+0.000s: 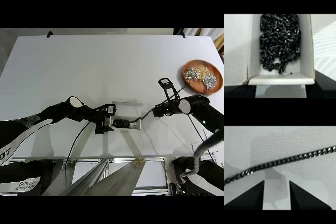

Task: Fold the box and place the chain.

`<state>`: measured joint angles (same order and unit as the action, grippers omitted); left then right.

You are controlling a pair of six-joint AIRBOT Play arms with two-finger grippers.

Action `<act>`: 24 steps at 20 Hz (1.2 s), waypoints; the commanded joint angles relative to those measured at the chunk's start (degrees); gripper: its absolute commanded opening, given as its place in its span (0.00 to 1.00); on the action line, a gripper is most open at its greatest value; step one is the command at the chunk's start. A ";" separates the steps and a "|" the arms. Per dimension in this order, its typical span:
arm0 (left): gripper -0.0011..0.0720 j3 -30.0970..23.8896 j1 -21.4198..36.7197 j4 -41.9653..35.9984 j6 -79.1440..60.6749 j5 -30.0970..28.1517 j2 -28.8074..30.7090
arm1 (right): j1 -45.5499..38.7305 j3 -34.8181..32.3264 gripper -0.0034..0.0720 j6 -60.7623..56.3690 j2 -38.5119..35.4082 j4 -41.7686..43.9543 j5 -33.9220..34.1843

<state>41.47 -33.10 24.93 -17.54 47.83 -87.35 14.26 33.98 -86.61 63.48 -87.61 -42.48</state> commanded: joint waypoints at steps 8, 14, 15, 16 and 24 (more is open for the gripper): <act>0.55 0.02 0.04 0.00 0.00 -0.02 0.04 | -0.17 0.00 0.43 -1.70 4.98 -0.28 5.77; 0.55 0.02 0.04 0.00 0.00 -0.02 0.04 | -0.17 0.00 0.34 -1.73 4.98 -0.28 7.56; 0.55 0.02 0.04 -0.02 0.00 -0.02 0.04 | -0.17 0.00 0.33 -1.73 4.98 -0.28 7.61; 0.55 0.02 0.04 0.00 0.00 -0.02 0.04 | -0.17 -0.02 0.29 -1.70 4.98 -0.28 7.54; 0.55 0.02 0.04 0.00 0.00 -0.02 0.04 | -0.15 -0.04 0.07 -1.68 4.98 -0.28 7.48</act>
